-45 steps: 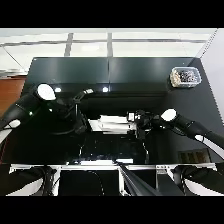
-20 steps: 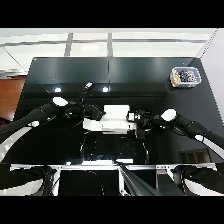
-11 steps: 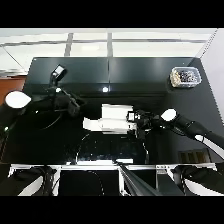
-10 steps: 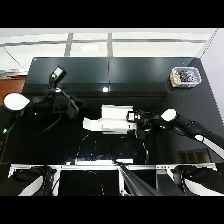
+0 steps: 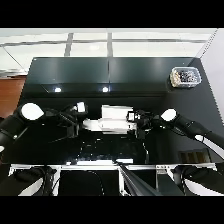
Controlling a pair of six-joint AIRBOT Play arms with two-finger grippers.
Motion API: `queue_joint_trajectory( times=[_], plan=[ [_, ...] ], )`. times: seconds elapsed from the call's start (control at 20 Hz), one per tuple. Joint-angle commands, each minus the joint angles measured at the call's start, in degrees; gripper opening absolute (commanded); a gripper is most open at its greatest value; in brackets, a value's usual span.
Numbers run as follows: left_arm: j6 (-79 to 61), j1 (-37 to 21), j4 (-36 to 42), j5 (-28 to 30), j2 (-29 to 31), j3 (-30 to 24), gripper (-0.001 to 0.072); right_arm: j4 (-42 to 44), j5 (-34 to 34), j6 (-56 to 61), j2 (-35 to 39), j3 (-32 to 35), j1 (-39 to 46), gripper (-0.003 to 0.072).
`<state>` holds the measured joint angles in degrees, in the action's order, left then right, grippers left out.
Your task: Fold the box and place the chain.
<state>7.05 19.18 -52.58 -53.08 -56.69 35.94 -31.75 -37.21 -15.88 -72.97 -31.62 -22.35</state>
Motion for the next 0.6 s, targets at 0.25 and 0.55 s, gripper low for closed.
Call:
queue_joint_trajectory(
  times=[0.25,0.55],
  plan=[
    [-5.44,5.01,1.09,6.78,-9.03,3.43,0.0710,0.00,-0.02,0.00,-0.04,0.02,-0.04,0.0187],
    [-5.38,8.39,1.07,5.95,-14.51,4.94,0.0692,0.00,-0.02,0.00,-0.04,0.02,-0.04,0.0187]
  ],
)
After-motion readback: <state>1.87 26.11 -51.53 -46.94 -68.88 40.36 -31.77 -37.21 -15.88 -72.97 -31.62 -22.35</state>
